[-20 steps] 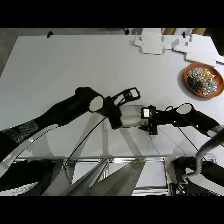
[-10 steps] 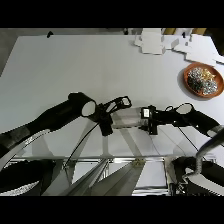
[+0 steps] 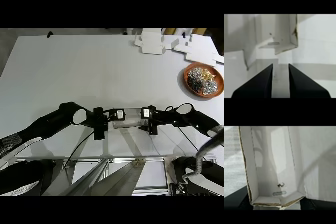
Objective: Fold the box and place the chain.
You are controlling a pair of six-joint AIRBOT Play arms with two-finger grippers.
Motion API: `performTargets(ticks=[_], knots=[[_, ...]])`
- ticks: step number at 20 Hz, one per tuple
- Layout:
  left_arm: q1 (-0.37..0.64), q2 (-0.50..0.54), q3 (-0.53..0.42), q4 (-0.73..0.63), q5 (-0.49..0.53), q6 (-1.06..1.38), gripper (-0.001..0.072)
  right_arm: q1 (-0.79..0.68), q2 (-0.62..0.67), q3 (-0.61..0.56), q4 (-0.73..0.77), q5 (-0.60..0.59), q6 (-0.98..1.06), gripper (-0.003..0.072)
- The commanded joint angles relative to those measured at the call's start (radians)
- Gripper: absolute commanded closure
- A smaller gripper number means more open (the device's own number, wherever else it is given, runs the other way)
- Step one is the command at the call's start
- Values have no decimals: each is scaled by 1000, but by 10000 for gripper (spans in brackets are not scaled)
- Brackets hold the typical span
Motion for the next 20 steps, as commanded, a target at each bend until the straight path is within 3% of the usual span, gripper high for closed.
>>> performTargets(ticks=[1, 8, 12, 20], knots=[[12, 2, -11, -23, 98, 80, 473, 0, 1, 1, 0, 0, 0, 283], [76, 2, -12, -21, -7, 80, 469, 0, 1, 1, 0, 0, 0, 283], [90, -3, -12, -18, 24, 119, 311, 0, 1, 1, 0, 0, 0, 283], [50, -70, -12, -121, 78, 335, 303, 0, 1, 1, 0, 0, 0, 283]])
